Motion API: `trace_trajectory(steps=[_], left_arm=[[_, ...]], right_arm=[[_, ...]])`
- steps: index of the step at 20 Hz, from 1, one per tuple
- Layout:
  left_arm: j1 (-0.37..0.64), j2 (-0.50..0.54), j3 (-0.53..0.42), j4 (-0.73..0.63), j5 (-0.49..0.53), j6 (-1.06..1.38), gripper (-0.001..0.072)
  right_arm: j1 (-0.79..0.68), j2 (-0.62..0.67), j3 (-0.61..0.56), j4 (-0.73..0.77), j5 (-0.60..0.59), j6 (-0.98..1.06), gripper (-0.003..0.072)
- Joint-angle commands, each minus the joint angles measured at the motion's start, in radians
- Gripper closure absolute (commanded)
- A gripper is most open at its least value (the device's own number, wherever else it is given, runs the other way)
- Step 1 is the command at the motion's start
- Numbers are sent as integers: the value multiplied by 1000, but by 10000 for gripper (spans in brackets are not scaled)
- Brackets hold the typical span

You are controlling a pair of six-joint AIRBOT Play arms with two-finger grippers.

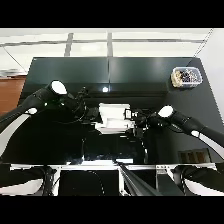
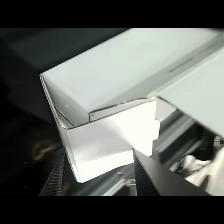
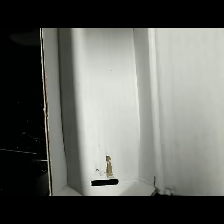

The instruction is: Fold the box and place the chain.

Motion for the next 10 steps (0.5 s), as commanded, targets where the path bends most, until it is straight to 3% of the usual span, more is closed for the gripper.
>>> trace_trajectory(steps=[1, 10], left_arm=[[-64, 1, 37, 118, 29, -94, 222], [-142, 0, 68, 145, 89, -237, 222]], right_arm=[[1, 0, 0, 0, 0, 0, 262], [1, 0, 0, 0, 0, 0, 262]])
